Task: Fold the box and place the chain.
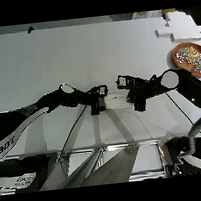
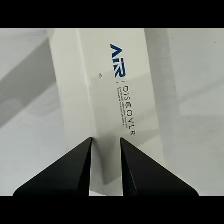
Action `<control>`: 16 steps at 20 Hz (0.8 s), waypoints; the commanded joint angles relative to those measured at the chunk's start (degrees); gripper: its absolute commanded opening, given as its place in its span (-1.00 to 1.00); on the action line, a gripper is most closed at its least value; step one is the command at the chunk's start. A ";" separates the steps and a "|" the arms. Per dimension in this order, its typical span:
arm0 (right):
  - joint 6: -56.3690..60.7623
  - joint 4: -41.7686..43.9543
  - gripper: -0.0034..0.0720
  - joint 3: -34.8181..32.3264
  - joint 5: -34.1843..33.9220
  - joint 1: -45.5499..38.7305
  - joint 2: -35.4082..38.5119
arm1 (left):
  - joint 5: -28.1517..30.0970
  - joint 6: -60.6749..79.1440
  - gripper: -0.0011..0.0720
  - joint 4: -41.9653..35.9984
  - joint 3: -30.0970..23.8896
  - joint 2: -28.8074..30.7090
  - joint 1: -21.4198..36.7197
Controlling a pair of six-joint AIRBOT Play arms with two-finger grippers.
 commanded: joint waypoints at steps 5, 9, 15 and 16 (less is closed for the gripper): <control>-0.70 0.46 -0.38 -0.02 -1.99 4.90 0.04 | -0.11 0.04 -0.86 0.04 0.02 -0.02 -0.02; -0.70 0.20 -0.38 -0.02 -2.51 5.07 0.04 | -0.13 0.04 -0.86 0.04 0.02 -0.02 -0.02; 0.24 -3.30 -0.44 -0.11 -4.98 5.07 0.04 | -0.11 0.04 -0.86 0.04 0.02 -0.02 -0.02; 0.24 -3.30 -0.46 -0.11 -5.03 5.07 0.04 | -0.13 0.04 -0.86 0.04 0.02 -0.02 -0.02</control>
